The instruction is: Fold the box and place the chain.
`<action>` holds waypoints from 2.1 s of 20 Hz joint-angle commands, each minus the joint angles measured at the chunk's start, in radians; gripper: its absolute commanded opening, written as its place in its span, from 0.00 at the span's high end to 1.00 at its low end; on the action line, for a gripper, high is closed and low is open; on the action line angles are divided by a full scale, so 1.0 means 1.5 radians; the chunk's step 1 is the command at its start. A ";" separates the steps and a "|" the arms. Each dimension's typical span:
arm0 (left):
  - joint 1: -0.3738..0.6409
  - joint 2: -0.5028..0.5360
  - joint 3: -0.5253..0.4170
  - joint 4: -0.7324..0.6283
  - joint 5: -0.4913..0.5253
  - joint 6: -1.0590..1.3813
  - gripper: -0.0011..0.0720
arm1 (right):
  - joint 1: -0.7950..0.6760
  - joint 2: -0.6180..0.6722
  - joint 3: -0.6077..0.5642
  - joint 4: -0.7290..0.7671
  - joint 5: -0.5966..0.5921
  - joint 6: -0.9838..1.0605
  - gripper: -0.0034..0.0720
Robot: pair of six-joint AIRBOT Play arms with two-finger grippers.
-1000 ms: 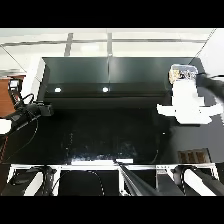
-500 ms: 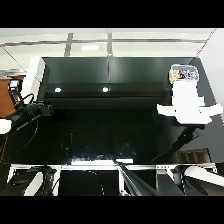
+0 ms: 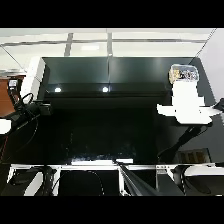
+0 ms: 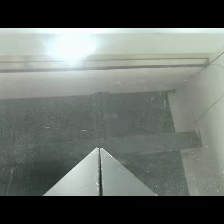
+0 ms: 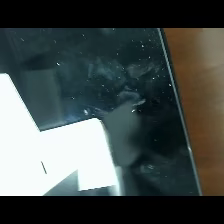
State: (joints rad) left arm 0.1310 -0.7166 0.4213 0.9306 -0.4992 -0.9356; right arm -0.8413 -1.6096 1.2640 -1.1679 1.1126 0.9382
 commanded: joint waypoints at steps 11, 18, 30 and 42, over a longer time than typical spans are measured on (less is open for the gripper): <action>-0.001 0.001 0.000 -0.001 -0.011 -0.010 0.95 | 0.048 0.110 -0.048 0.177 0.113 -0.052 0.94; -0.002 -0.021 0.000 -0.060 -0.043 -0.010 0.71 | 0.239 0.291 -0.346 0.474 -0.015 -0.189 0.94; -0.207 -0.258 0.143 -0.236 -0.226 0.026 0.14 | 0.565 0.319 -0.508 0.565 -0.228 -0.245 0.94; -0.210 -0.694 0.508 -0.237 -0.553 -0.102 0.13 | 0.595 0.319 -0.508 0.564 -0.223 -0.245 0.94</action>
State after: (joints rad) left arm -0.1818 -1.6482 1.0805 0.5880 -1.1885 -1.0687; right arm 0.0475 -1.1324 0.5018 -0.3214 0.7696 0.5716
